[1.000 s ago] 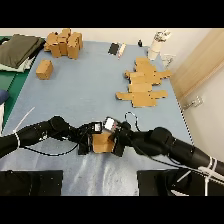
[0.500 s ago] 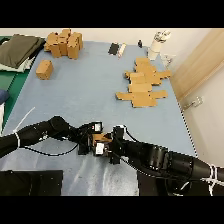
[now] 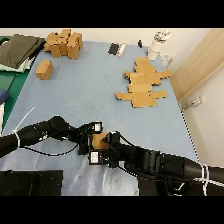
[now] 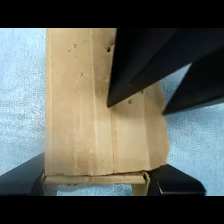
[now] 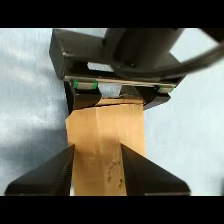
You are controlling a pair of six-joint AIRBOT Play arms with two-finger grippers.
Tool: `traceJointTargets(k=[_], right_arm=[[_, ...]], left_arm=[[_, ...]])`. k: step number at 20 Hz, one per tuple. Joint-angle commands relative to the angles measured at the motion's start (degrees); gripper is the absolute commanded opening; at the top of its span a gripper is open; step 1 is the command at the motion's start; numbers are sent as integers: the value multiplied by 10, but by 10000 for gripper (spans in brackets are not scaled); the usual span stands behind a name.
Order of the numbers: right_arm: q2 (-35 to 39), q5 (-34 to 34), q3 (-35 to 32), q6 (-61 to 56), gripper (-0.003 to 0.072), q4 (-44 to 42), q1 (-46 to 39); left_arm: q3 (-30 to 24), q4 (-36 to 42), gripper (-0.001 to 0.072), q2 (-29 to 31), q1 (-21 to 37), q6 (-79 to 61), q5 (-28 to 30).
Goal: Fold the box.
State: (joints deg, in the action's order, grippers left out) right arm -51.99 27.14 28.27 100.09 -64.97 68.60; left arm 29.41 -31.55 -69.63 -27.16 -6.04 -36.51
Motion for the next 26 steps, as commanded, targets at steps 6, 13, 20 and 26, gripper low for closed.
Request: traceJointTargets(k=[6, 13, 20, 26], right_arm=[[5, 26, 26, -2, 364, 67, 3], [16, 34, 47, -2, 289, 82, 3], [-18, 32, 47, -23, 279, 79, -6], [-18, 40, 47, -22, 280, -3, 27]], left_arm=[[0, 0, 525, 0, 0, 0, 0], [0, 0, 525, 0, 0, 0, 0], [0, 0, 525, 0, 0, 0, 0], [0, 0, 525, 0, 0, 0, 0]])
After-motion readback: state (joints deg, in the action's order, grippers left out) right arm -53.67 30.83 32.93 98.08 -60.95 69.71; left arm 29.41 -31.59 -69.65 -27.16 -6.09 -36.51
